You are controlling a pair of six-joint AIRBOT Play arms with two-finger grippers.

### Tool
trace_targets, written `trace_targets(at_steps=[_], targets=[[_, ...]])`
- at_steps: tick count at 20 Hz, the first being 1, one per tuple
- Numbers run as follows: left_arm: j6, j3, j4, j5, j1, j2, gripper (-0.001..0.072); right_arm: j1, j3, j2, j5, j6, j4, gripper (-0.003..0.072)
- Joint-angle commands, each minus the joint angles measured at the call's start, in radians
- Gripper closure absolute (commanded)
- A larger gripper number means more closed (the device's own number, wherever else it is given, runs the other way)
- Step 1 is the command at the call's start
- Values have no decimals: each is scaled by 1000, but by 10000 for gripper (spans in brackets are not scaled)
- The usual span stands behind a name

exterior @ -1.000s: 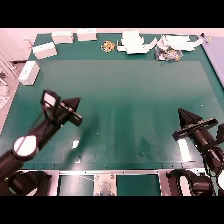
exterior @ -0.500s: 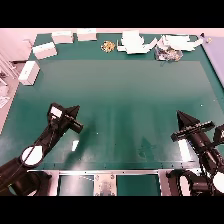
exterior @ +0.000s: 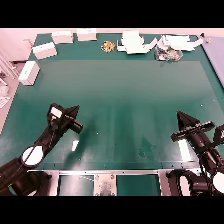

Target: Fold the box and place the chain.

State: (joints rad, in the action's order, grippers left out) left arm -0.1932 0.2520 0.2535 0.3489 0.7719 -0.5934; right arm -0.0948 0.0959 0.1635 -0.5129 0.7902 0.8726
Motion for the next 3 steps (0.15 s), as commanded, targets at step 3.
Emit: trace_targets(at_steps=[3], targets=[[0, -1, 1, 2, 0, 1, 689, 0, 0, 0, 0, 0, 0, 681]])
